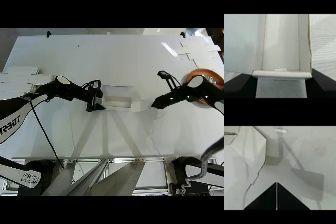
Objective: Fold the box and place the chain.
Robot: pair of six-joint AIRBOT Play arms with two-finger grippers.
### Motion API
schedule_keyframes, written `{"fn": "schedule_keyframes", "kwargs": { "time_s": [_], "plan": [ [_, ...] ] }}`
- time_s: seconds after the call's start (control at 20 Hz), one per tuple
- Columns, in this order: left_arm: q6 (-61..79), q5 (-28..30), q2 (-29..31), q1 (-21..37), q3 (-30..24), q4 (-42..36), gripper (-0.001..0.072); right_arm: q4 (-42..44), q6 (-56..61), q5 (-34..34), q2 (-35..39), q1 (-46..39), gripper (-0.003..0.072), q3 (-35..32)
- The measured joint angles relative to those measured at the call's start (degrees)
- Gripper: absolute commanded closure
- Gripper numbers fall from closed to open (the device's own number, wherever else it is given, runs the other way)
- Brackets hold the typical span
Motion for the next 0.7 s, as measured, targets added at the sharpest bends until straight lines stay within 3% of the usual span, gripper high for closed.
{"fn": "schedule_keyframes", "kwargs": {
  "time_s": [0.6,0.65,0.7],
  "plan": [
    [0.0,0.0,0.0,0.0,0.0,0.0,0.0372,14.2,-2.9,-1.5,-7.6,4.9,0.0670,0.0],
    [0.0,0.0,0.0,0.0,0.0,0.0,0.0372,15.4,-3.1,-1.6,-7.7,5.0,0.0647,0.0],
    [0.0,0.0,0.0,0.0,0.0,0.0,0.0372,16.5,-3.2,-1.7,-7.7,5.0,0.0528,0.0]
  ]
}}
